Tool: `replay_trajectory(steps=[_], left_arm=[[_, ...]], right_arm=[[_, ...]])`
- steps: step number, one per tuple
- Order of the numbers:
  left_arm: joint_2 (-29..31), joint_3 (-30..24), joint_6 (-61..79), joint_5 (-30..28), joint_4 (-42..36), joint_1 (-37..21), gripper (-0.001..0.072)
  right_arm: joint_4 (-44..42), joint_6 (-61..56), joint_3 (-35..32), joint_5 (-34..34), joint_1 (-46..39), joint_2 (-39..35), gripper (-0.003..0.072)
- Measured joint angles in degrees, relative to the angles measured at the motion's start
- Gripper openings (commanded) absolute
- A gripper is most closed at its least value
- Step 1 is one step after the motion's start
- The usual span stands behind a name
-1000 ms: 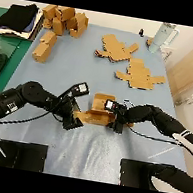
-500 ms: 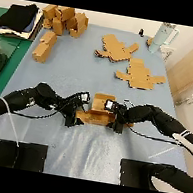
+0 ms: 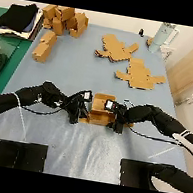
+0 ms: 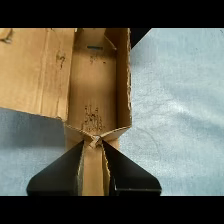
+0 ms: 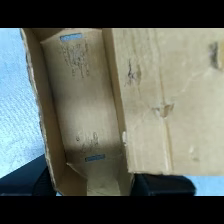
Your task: Fold the box.
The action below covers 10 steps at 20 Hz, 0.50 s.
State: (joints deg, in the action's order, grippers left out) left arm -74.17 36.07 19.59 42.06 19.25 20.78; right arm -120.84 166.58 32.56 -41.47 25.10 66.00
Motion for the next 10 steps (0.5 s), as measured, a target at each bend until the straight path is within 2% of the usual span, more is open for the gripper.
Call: replay_trajectory(steps=[9,10], left_arm=[[-1.2,0.3,2.1,-0.2,-5.2,2.4,0.0171],[-1.4,0.3,2.1,-0.2,-5.5,2.5,0.0220]], right_arm=[[0.0,0.0,0.0,0.0,0.0,0.0,0.0506],[0.0,0.0,0.0,0.0,0.0,0.0,0.0506]])
